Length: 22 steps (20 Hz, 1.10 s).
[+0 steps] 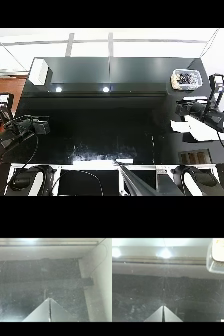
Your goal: Fold the box and place the chain.
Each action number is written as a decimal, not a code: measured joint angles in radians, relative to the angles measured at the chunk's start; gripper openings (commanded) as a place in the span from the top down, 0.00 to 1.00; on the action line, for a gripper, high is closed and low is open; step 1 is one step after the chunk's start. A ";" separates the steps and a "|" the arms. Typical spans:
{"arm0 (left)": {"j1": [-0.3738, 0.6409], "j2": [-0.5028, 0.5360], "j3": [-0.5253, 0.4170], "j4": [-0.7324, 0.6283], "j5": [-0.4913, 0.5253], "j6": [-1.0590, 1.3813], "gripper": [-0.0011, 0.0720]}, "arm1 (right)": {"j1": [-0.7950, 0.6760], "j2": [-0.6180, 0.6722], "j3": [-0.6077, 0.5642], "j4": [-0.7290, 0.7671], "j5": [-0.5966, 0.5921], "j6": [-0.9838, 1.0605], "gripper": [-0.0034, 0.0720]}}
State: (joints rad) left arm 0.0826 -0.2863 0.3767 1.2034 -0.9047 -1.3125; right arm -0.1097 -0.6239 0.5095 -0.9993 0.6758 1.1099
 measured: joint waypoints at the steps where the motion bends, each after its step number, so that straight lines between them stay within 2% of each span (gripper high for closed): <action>1: 0.000 0.000 0.000 0.000 0.000 0.000 0.95 | 0.000 0.000 0.000 0.000 0.000 0.000 0.94; 22: 0.000 0.000 -0.001 -0.008 0.024 0.000 0.95 | 0.000 0.000 0.000 0.002 0.000 0.000 0.93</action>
State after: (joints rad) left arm 0.0822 -0.2863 0.3759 1.1954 -0.8806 -1.3125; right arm -0.1097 -0.6239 0.5095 -0.9977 0.6758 1.1099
